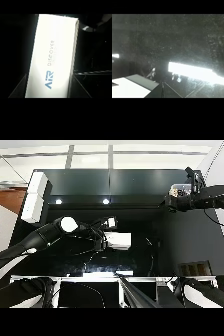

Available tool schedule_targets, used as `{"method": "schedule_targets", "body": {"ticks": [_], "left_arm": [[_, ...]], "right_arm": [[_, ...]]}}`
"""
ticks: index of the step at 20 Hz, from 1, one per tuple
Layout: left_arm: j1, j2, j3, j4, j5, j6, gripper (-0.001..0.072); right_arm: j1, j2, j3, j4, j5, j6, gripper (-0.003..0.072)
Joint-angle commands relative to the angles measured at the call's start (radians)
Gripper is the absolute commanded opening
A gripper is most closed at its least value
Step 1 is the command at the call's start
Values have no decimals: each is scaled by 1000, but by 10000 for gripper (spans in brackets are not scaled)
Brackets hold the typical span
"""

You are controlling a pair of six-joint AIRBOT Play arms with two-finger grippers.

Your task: Fold the box and place the chain.

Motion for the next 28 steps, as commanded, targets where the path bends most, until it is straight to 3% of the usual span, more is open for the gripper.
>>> {"method": "schedule_targets", "body": {"ticks": [1, 10, 20, 28], "left_arm": [[-3, -3, 1, -23, 4, 8, 703], [-3, -78, 1, -35, 17, 12, 703], [7, -54, 74, -28, -19, 11, 703], [6, -40, 76, -3, -77, 2, 705]], "right_arm": [[0, 0, 0, 0, 0, 0, 19], [2, 0, 0, 0, 0, 1, 19], [2, 0, 0, 0, -13, 1, 19], [2, 0, 0, 0, -18, 1, 19]]}}
